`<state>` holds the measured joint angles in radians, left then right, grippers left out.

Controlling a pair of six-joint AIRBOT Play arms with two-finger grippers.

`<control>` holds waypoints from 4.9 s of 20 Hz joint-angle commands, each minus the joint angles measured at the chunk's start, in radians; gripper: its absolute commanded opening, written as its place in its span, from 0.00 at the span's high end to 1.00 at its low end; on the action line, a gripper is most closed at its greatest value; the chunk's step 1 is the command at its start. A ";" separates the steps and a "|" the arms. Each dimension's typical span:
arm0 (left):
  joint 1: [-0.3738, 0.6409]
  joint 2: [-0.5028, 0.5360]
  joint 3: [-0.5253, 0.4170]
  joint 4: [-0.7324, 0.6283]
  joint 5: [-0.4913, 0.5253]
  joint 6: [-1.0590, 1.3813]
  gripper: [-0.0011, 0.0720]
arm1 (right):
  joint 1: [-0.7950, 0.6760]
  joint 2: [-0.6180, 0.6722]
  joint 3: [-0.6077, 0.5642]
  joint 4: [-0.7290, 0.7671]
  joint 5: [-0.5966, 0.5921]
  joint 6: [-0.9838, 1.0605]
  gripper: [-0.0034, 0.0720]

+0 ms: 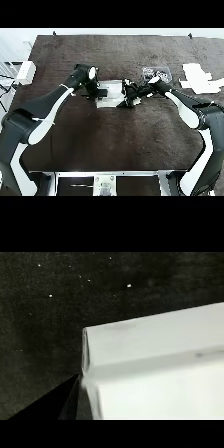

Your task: Fold the box and place the chain.

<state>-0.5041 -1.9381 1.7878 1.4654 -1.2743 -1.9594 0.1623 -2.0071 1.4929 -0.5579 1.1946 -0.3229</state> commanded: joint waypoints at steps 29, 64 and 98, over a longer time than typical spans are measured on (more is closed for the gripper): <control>-0.019 -0.001 0.047 0.074 -0.014 0.005 0.32 | 0.001 0.000 0.000 0.000 0.000 0.000 0.17; 0.359 0.410 -0.539 -0.877 0.331 1.815 0.31 | 0.001 0.000 0.000 0.000 0.000 0.000 0.17; 0.444 -0.053 -0.198 -0.957 -0.076 2.300 0.00 | 0.001 0.000 0.000 0.000 0.000 0.000 0.17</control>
<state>-0.0605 -1.9850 1.5860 0.5041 -1.3373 0.3313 0.1619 -2.0071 1.4929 -0.5579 1.1946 -0.3233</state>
